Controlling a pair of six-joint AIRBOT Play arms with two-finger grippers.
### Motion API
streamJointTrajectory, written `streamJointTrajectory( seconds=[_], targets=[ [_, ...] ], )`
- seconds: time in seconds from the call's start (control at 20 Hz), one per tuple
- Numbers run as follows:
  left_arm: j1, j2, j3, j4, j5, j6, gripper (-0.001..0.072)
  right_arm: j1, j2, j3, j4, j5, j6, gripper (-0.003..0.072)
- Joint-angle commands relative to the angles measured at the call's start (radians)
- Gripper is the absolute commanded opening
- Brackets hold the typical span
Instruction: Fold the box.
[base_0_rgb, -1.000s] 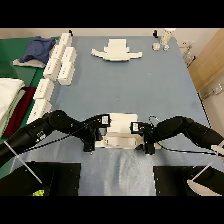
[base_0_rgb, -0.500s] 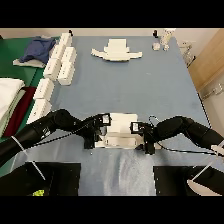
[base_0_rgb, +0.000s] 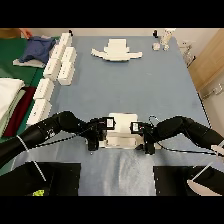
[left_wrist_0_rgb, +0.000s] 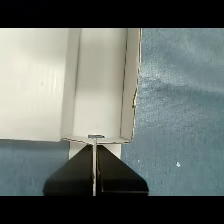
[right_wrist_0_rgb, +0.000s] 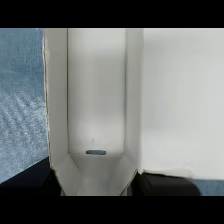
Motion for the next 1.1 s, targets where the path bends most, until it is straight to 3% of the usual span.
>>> streamJointTrajectory(
  seconds=[0.0, 0.15, 0.45, 0.5, 0.55, 0.6, 0.9, 0.95, 1.0, 1.05],
  targets=[
    [-0.031, -0.023, 0.001, -0.027, 0.048, 0.026, 0.0013, 0.0, 0.0, 0.001, 0.0, 0.0, 0.0, 0.0508],
    [-0.031, -0.046, 0.005, -0.069, 0.107, 0.031, 0.0013, 0.0, 0.0, 0.001, 0.0, 0.0, 0.0, 0.0508],
    [-0.031, -0.076, 0.015, -0.12, 0.09, 0.056, 0.0015, 0.0, 0.0, 0.001, 0.0, 0.0, 0.0, 0.0508],
    [-0.031, -0.076, 0.015, -0.121, 0.088, 0.056, 0.0082, 0.0, 0.0, 0.001, 0.0, 0.0, 0.0, 0.0508],
    [-0.031, -0.077, 0.015, -0.121, 0.084, 0.055, 0.0384, 0.0, 0.0, 0.001, 0.0, 0.0, 0.0, 0.0508],
    [-0.031, -0.077, 0.015, -0.121, 0.082, 0.055, 0.0477, 0.0, 0.0, 0.001, 0.0, 0.0, 0.0, 0.0508],
    [-0.03, -0.076, 0.015, -0.116, 0.082, 0.055, 0.0468, 0.0, 0.0, 0.001, 0.0, 0.0, 0.0, 0.0508],
    [-0.029, -0.073, 0.015, -0.108, 0.082, 0.053, 0.0337, 0.0, 0.0, 0.001, 0.0, 0.0, 0.0, 0.0508],
    [-0.029, -0.067, 0.015, -0.092, 0.082, 0.052, 0.0109, 0.0, 0.0, 0.001, 0.0, 0.0, 0.0, 0.0508],
    [-0.029, -0.056, 0.015, -0.062, 0.078, 0.052, 0.0013, 0.0, 0.0, 0.001, 0.0, 0.0, 0.0, 0.0508]
  ],
)
